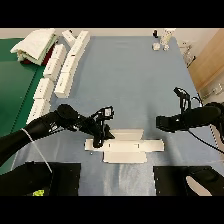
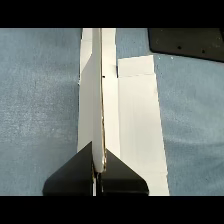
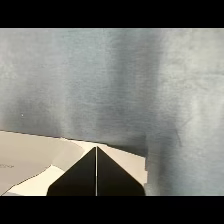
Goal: Fold the box.
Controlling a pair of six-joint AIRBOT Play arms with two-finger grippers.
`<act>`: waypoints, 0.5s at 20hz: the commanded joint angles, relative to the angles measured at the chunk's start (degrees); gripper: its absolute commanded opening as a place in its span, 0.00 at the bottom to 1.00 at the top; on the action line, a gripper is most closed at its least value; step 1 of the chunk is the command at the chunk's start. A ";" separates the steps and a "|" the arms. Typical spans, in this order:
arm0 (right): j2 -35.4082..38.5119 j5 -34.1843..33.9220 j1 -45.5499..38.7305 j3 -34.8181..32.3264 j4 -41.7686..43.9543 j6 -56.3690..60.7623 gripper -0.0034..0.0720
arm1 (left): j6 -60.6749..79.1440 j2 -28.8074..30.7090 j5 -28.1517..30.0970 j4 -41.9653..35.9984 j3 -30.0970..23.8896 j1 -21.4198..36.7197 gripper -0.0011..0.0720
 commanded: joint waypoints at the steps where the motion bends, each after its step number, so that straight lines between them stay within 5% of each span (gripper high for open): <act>1: -0.20 0.50 0.07 -0.04 -0.44 -0.24 0.05 | -0.83 -0.02 0.20 0.42 0.33 0.04 0.03; 10: 2.23 -5.73 3.85 -0.09 7.61 -9.57 0.05 | -0.76 -1.01 0.15 0.39 0.37 0.04 0.03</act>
